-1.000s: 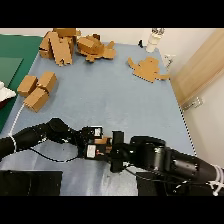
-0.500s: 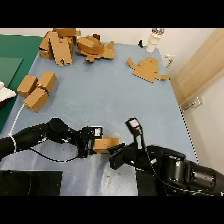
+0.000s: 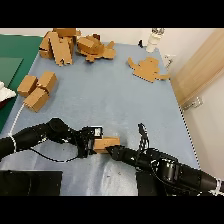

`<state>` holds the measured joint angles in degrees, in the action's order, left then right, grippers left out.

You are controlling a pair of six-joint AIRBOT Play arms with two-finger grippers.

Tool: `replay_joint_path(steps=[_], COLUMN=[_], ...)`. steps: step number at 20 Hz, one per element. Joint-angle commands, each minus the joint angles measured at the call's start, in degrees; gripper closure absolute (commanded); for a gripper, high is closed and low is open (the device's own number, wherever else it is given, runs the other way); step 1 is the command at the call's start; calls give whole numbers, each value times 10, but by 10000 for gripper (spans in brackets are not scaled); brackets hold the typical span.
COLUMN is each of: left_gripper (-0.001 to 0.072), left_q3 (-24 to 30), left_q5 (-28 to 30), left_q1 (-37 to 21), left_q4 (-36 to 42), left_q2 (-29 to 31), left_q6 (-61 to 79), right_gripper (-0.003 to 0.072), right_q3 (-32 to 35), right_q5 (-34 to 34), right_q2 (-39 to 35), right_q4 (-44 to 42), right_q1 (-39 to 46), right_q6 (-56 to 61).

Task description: Fold the box.

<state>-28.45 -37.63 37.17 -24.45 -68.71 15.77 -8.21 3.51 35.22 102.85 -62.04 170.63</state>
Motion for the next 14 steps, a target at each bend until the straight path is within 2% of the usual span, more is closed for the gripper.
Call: replay_joint_path(steps=[1, 10, 14], left_gripper=[267, 266, 267], left_q3=[-1, -1, -1], left_q5=[0, 0, 0], left_q1=[0, 0, 0], left_q4=[0, 0, 0], left_q2=[0, 0, 0], left_q6=[0, 0, 0], right_gripper=[685, 683, 682], right_q3=[6, 5, 5], right_q5=[-16, -16, -9], right_q2=[25, 38, -14], right_q4=[3, 4, 26], right_q1=[4, 4, 4], right_q6=[14, 14, 13])
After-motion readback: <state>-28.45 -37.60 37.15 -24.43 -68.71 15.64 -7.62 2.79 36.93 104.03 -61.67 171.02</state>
